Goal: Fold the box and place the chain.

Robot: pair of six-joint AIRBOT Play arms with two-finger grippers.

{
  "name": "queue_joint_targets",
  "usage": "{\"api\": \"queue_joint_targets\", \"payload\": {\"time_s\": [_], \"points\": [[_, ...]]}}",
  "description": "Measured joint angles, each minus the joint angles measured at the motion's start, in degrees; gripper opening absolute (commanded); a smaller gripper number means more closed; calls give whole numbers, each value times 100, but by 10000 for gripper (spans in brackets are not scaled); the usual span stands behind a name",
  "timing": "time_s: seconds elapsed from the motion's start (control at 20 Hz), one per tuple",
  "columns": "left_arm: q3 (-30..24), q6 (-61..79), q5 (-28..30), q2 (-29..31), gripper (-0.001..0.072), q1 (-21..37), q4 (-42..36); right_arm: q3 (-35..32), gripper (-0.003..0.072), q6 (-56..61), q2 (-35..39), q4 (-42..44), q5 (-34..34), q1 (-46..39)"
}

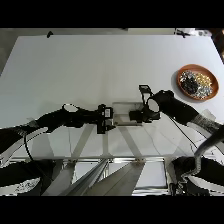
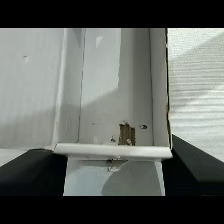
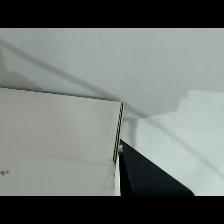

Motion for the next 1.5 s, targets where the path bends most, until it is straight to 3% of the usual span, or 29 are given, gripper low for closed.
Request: {"api": "queue_joint_targets", "payload": {"time_s": [0.1, 0.3, 0.35, 0.45, 0.55, 0.6, 0.65, 0.7, 0.95, 1.0, 1.05, 1.15, 1.2, 1.5], "points": [[0, 0, -2, 0, 389, -2, 0, 4, 34, 13, -59, -52, 127, 17], [-2, -9, -7, 0, 389, -2, -9, 20, 12, 59, -210, -170, 302, 160], [-4, -11, -7, 0, 389, -2, -9, 20, 48, 59, -238, -192, 308, 199], [0, 2, -7, 0, 389, -2, 11, 2, 296, 17, -306, -221, 284, 271], [-4, 9, -31, 4, 389, 2, 22, 4, 293, 17, -313, -262, 315, 310], [-4, 7, -31, 4, 389, 2, 17, 9, 224, 15, -319, -256, 299, 317], [-4, 7, -26, 4, 389, 2, 15, 11, 67, 17, -323, -240, 262, 330], [-4, 2, -22, 4, 388, 2, 11, 13, 12, 33, -330, -179, 232, 337], [-4, -15, -15, 4, 388, 2, -2, 13, 12, 37, -345, -186, 212, 345], [-4, -15, -13, 4, 388, 2, -2, 13, 23, 22, -345, -186, 214, 345], [-4, -13, -13, 4, 388, 2, -2, 13, 115, -11, -337, -195, 216, 345], [-4, 0, -9, 4, 388, 2, 2, 2, 431, -94, -267, -302, 240, 352], [-4, 2, -2, 4, 388, 2, 0, 2, 463, -87, -195, -299, 289, 345], [-4, 0, 7, 4, 388, 0, -7, 11, 472, -153, 680, -584, 732, 339]]}}
